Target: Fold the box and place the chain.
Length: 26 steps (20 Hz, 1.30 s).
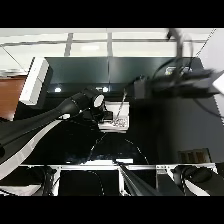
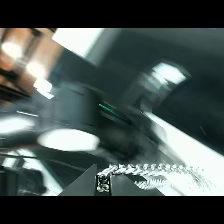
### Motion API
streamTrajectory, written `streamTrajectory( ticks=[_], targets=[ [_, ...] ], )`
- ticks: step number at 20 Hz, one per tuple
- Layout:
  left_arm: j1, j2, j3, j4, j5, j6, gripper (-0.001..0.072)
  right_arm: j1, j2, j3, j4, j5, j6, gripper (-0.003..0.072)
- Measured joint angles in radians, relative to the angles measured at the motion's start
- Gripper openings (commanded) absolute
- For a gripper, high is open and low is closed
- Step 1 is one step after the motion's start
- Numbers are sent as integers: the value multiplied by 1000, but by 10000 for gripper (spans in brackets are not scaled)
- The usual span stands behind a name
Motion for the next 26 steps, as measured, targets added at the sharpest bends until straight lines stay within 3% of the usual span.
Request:
streamTrajectory(
  ticks=[5,6,7,11,15,16,17,19,22,26],
  targets=[
    [0,0,0,0,0,0,31,45,-58,-238,69,-207,23,22],
    [0,0,0,0,0,0,31,54,-76,-259,77,-237,22,157],
    [0,0,0,0,0,0,31,62,-93,-274,86,-264,22,390],
    [0,0,0,0,1,0,31,18,-119,-294,84,-280,15,382],
    [0,0,0,0,2,0,31,-182,-124,-291,-61,-265,23,388],
    [0,0,0,0,2,0,31,-240,-133,-294,-123,-280,48,597],
    [0,0,0,0,2,0,31,-292,-150,-295,-174,-302,76,720],
    [0,0,0,0,3,0,31,-391,-204,-296,-233,-364,119,720],
    [0,0,0,0,4,0,31,-500,-329,-267,-166,-451,113,720],
    [0,0,0,0,4,0,31,-555,-527,-117,-73,-463,77,720]
  ],
)
